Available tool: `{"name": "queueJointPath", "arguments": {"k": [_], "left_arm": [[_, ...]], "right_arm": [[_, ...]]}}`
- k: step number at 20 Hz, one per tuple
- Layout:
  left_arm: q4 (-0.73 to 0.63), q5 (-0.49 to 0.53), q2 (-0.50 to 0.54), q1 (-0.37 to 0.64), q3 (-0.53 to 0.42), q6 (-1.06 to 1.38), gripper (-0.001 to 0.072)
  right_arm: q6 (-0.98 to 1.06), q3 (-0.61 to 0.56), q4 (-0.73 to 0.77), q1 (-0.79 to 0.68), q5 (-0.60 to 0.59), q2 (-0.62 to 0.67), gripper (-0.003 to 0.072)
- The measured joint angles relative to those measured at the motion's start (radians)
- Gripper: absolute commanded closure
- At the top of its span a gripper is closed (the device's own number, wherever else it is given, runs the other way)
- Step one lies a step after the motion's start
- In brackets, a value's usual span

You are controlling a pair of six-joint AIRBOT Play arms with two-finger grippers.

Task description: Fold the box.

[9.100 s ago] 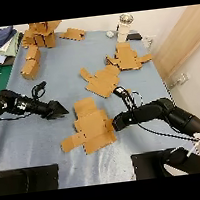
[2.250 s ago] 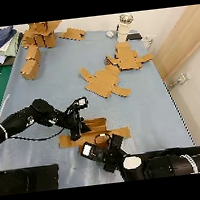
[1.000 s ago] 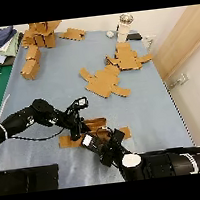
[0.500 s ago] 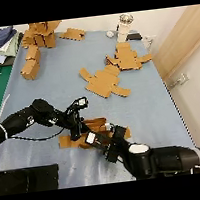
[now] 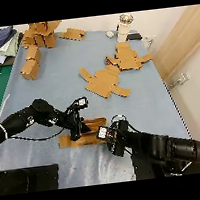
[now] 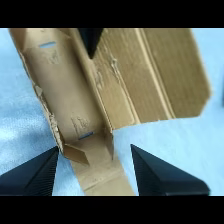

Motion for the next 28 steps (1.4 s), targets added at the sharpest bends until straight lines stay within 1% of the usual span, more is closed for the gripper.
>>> {"name": "queueJointPath", "arguments": {"k": [3, 7, 9, 11, 15, 23, 28], "left_arm": [[0.0, 0.0, 0.0, 0.0, 0.0, 0.0, 0.0696], [0.0, 0.0, 0.0, 0.0, 0.0, 0.0, 0.0695], [0.0, 0.0, 0.0, 0.0, 0.0, 0.0, 0.0696], [0.0, 0.0, 0.0, 0.0, 0.0, 0.0, 0.0696], [0.0, 0.0, 0.0, 0.0, 0.0, 0.0, 0.0695], [0.0, 0.0, 0.0, 0.0, 0.0, 0.0, 0.0695], [0.0, 0.0, 0.0, 0.0, 0.0, 0.0, 0.0696]], "right_arm": [[-0.275, -0.009, 0.201, -0.119, 0.061, 0.006, -0.0034], [-0.657, -0.013, 0.485, -0.28, 0.09, 0.003, -0.0034], [-0.807, -0.014, 0.6, -0.344, 0.094, -0.005, -0.0034], [-0.908, -0.014, 0.685, -0.386, 0.091, -0.02, -0.0032], [-0.984, -0.013, 0.766, -0.421, 0.084, -0.04, -0.0032], [-1.016, -0.013, 0.811, -0.431, 0.072, -0.048, -0.0032], [-1.127, -0.013, 0.861, -0.433, 0.072, -0.082, -0.003]]}}
